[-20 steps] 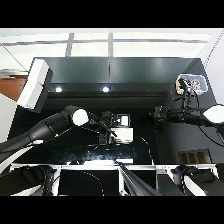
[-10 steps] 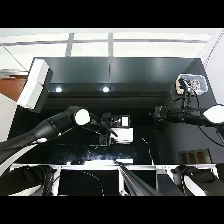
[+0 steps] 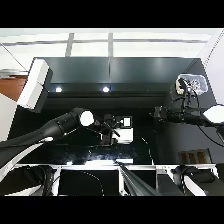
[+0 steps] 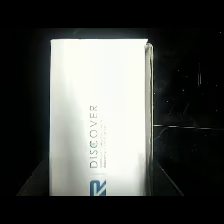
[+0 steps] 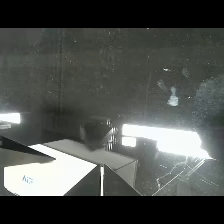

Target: Fold the box and place the chain.

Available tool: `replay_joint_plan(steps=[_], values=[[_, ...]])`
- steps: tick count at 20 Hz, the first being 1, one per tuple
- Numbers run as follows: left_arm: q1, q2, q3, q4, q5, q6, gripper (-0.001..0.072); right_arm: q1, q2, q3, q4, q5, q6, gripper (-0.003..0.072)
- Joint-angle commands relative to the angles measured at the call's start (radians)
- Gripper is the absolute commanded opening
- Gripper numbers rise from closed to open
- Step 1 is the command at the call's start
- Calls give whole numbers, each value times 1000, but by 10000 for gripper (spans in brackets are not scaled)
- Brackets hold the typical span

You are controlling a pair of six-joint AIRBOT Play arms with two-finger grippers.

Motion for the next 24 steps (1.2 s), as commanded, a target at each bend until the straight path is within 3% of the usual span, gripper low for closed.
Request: replay_joint_plan(steps=[1,2,3,4,7,10,14,16,20,24], values=[[-18,-37,0,6,31,-36,708,0,0,0,0,0,0,27],[-16,-38,0,27,31,-81,657,0,0,0,0,0,0,27],[-11,-34,1,72,27,-129,467,0,0,0,1,0,0,27],[-4,-26,1,122,24,-174,338,0,0,0,1,0,0,27],[60,42,2,245,-7,-340,329,0,0,0,2,1,0,28],[210,151,0,297,-135,-497,329,0,0,0,3,2,0,27],[550,267,0,338,-371,-698,329,0,0,0,3,8,0,27],[741,309,-13,337,-441,-743,329,0,0,0,2,16,0,27],[1069,381,-57,333,-491,-747,329,0,0,0,-1,17,-7,27],[1263,393,-59,343,-492,-746,329,0,0,0,-1,14,-36,27]])
